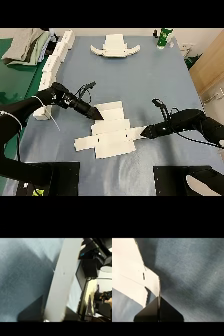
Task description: Fold the box.
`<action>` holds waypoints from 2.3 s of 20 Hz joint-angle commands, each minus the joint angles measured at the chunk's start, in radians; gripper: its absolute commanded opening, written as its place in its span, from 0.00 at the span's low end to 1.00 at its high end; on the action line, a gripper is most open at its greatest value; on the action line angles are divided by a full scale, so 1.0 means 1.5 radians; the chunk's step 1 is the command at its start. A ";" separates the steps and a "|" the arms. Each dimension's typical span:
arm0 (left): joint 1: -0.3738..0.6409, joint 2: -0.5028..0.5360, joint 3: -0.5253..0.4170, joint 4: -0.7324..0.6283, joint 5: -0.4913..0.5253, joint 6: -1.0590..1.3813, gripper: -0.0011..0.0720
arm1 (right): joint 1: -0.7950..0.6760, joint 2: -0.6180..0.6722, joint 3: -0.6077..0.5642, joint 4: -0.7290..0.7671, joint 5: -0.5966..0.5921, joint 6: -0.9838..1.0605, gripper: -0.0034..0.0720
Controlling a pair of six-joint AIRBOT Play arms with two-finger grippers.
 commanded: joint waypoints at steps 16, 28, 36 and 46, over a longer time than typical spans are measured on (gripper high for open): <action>-0.032 0.081 0.031 -0.044 -0.001 0.306 0.02 | -0.002 0.001 0.213 -0.269 0.038 0.275 0.45; -0.297 0.321 -0.246 -0.219 0.451 0.656 0.02 | -0.001 0.046 0.293 -0.268 0.037 0.370 0.31; -0.328 0.317 -0.316 -0.205 0.512 0.632 0.03 | -0.001 0.046 0.248 -0.246 0.054 0.369 0.31; -0.302 0.327 -0.259 -0.126 0.413 0.514 0.03 | -0.001 0.046 0.240 -0.237 0.052 0.369 0.31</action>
